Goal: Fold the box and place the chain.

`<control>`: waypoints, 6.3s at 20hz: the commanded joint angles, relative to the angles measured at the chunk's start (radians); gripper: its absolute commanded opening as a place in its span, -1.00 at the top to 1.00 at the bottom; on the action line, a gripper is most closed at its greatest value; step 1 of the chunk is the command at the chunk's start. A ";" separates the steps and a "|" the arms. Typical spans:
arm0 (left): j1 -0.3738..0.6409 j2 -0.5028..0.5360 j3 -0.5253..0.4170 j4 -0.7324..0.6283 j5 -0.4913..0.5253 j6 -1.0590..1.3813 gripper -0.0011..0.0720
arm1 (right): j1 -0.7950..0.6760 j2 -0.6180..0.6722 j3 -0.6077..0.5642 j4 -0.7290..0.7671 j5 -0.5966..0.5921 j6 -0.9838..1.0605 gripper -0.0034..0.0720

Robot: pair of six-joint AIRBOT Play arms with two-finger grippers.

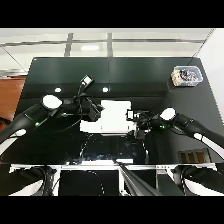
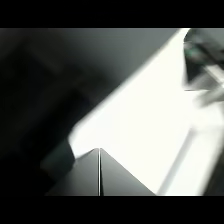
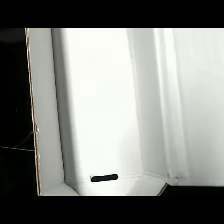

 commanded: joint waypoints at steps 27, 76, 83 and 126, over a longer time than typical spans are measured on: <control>0.097 0.228 -0.229 0.265 -0.110 0.510 -0.97 | 0.001 0.000 0.000 0.000 0.001 -0.001 -0.24; -0.051 -0.098 -0.100 -0.077 -0.118 0.692 0.57 | 0.001 0.000 0.000 0.000 0.001 -0.001 -0.24; -0.052 -0.097 -0.100 -0.072 -0.135 0.676 0.38 | 0.001 0.000 0.000 0.000 0.001 -0.001 -0.24; 0.276 -0.260 0.063 0.047 -0.641 -0.561 -0.79 | 0.001 0.000 0.000 -0.001 0.001 -0.001 -0.24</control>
